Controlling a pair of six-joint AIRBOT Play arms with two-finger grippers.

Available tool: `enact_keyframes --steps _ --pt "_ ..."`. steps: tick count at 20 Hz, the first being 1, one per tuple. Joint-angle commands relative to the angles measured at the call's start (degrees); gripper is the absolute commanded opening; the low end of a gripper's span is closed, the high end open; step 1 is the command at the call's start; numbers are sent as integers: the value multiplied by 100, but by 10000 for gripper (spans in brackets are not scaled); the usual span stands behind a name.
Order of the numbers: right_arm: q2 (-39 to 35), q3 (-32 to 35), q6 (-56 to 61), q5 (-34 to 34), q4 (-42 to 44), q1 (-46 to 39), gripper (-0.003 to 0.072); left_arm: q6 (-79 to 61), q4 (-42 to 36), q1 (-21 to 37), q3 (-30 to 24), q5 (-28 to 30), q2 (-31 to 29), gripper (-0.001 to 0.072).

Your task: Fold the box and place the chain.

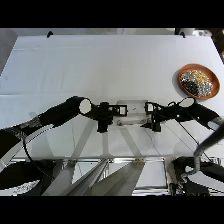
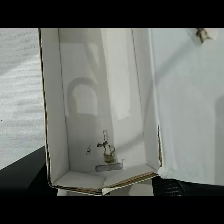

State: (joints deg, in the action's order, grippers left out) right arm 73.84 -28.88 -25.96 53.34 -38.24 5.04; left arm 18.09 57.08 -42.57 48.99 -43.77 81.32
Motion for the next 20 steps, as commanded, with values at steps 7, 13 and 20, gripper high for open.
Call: enact_keyframes --steps 7,13,20 --pt "-4 -4 0 0 2 -4 401 -590 -640 -111 -2 267 22 146" --pt "-4 -4 2 0 0 -4 401 -1019 -988 -254 0 981 79 132" --pt "-4 -4 2 2 2 -4 401 -1016 -1027 -278 -2 1071 111 135"
